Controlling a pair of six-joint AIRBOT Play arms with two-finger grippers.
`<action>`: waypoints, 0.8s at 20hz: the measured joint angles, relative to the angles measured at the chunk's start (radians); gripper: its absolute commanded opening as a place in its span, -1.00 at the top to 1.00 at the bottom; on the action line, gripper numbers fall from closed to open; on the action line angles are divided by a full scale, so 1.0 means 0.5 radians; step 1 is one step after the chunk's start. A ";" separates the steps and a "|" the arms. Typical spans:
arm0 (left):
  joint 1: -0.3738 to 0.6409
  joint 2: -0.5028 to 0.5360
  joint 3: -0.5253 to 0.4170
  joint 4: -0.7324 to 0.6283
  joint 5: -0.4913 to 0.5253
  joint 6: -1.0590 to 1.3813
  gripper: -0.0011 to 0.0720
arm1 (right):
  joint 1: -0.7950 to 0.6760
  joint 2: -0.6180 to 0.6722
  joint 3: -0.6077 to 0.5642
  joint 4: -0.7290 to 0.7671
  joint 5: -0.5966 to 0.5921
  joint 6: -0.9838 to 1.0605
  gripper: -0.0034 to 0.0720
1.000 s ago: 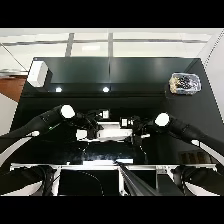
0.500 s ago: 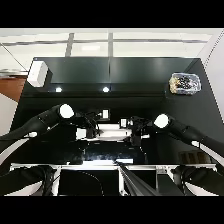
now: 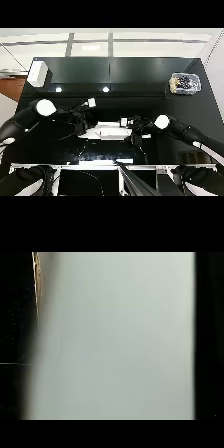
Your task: Fold the box and place the chain.
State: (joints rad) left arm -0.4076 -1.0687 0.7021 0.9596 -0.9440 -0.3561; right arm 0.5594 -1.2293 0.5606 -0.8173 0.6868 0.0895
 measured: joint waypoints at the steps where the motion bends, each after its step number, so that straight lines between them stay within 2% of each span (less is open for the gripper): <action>1: 0.032 0.040 0.000 0.027 -0.120 -0.120 0.89 | 0.000 0.001 0.000 -0.006 -0.005 0.003 -0.33; 3: 0.072 0.095 -0.004 0.031 -0.388 -0.358 0.89 | 0.000 0.001 0.000 -0.013 -0.016 0.010 -0.33; 5: 0.059 0.123 -0.044 -0.111 -0.607 -0.512 0.89 | 0.000 0.001 0.000 -0.015 -0.024 0.016 -0.33; 7: -0.011 0.137 -0.109 -0.345 -0.628 -0.564 0.89 | 0.000 0.001 0.000 -0.019 -0.031 0.017 -0.33; 8: -0.062 0.139 -0.142 -0.463 -0.555 -0.570 0.89 | 0.000 0.001 0.000 -0.020 -0.034 0.017 -0.33; 10: -0.185 0.135 -0.191 -0.669 -0.279 -0.562 0.89 | 0.000 0.001 0.000 -0.021 -0.036 0.018 -0.33; 13: -0.339 0.090 -0.226 -0.829 0.286 -0.548 0.89 | 0.000 0.001 0.000 -0.021 -0.037 0.023 -0.32; 16: -0.397 0.012 -0.239 -0.891 0.781 -0.542 0.89 | 0.000 0.001 0.000 -0.021 -0.039 0.024 -0.32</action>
State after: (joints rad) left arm -0.6064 -1.0626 0.5827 0.5140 -0.5533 -0.6273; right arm 0.5594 -1.2289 0.5606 -0.8280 0.6674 0.1013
